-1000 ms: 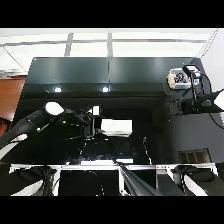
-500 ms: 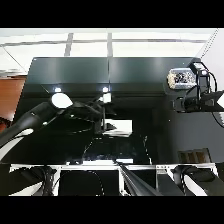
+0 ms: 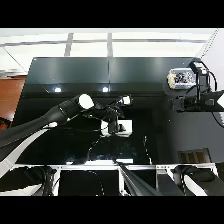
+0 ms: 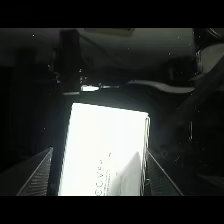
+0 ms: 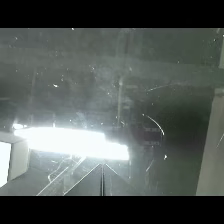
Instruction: Fold the box and place the chain.
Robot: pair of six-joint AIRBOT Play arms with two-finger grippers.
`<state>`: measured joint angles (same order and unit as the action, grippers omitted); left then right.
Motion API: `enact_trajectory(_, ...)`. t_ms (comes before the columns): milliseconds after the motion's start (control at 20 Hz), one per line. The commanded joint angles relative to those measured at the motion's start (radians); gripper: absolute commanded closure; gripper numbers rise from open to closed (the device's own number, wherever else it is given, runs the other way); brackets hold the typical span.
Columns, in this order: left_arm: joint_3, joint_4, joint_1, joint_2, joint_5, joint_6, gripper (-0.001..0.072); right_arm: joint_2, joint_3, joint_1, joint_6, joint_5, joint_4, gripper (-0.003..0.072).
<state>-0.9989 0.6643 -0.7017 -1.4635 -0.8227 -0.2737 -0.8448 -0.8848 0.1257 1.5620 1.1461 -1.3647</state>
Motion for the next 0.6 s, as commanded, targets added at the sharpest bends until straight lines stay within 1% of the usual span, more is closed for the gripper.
enact_trajectory(0,-0.008,0.007,-0.007,-0.014,-0.018,-0.026,-0.0003,0.001,0.000,0.000,-0.003,-0.010,0.003,0.0672)
enact_trajectory(250,-0.008,0.031,-0.008,-0.014,-0.054,-0.026,-0.0003,0.001,0.000,0.000,-0.003,-0.027,0.003,0.0672)
enact_trajectory(400,-0.012,0.076,-0.008,-0.014,-0.080,-0.026,-0.0003,0.001,0.000,0.000,-0.003,-0.027,0.003,0.0673)
enact_trajectory(550,-0.043,0.131,-0.010,-0.014,-0.114,-0.038,-0.0003,0.001,0.000,0.000,-0.003,-0.028,0.003,0.0672)
